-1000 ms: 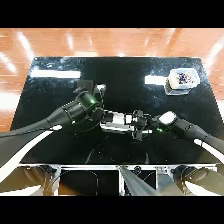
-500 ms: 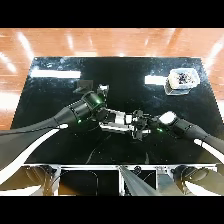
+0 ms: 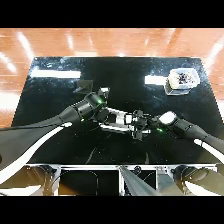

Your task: Fold the box and place the chain.

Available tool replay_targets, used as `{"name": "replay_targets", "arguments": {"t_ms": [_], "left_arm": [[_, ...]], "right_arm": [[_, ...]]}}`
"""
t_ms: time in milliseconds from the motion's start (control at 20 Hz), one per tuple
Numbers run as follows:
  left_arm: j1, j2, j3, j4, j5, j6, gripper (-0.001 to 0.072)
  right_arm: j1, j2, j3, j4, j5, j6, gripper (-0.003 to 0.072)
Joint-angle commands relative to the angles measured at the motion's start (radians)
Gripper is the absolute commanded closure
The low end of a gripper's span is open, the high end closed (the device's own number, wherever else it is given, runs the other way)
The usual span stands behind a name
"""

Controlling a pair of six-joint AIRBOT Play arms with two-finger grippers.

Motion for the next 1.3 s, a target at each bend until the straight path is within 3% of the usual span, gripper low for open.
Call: {"name": "replay_targets", "arguments": {"t_ms": [0,100,200,250,350,400,1050,1100,1200,1250], "left_arm": [[0.004,-0.008,0.001,-0.007,-0.001,0.005,0.036],[0.004,-0.008,0.001,-0.008,-0.002,0.005,0.04],[0.004,-0.008,0.001,-0.012,-0.002,0.012,0.0522],[0.004,-0.008,0.001,-0.022,-0.003,0.022,0.054],[0.004,-0.008,0.003,-0.031,-0.003,0.032,0.0663],[0.004,-0.008,0.005,-0.031,-0.003,0.032,0.0685],[0.004,-0.008,0.007,-0.046,-0.003,0.035,0.0683],[0.004,-0.008,0.007,-0.048,-0.003,0.035,0.0656],[0.004,-0.008,0.007,-0.053,-0.003,0.035,0.0402],[0.004,-0.008,0.007,-0.053,-0.003,0.035,0.039]], "right_arm": [[0.001,0.0,0.0,0.0,-0.001,0.0,0.0062],[0.001,0.0,0.0,0.0,-0.001,0.0,0.0062],[0.001,0.0,0.0,0.0,-0.001,0.0,0.0062],[0.001,0.0,0.0,0.0,-0.001,0.0,0.0062],[0.001,0.0,0.0,0.0,-0.001,0.0,0.0063],[0.001,0.001,0.0,0.0,-0.001,0.0,0.0063],[0.001,0.0,0.0,0.0,-0.001,0.0,0.0063],[0.001,0.0,0.0,0.0,-0.001,0.0,0.0062],[0.001,0.0,0.0,0.0,-0.001,0.0,0.0062],[0.001,0.0,0.0,0.0,-0.001,0.0,0.0062]]}}
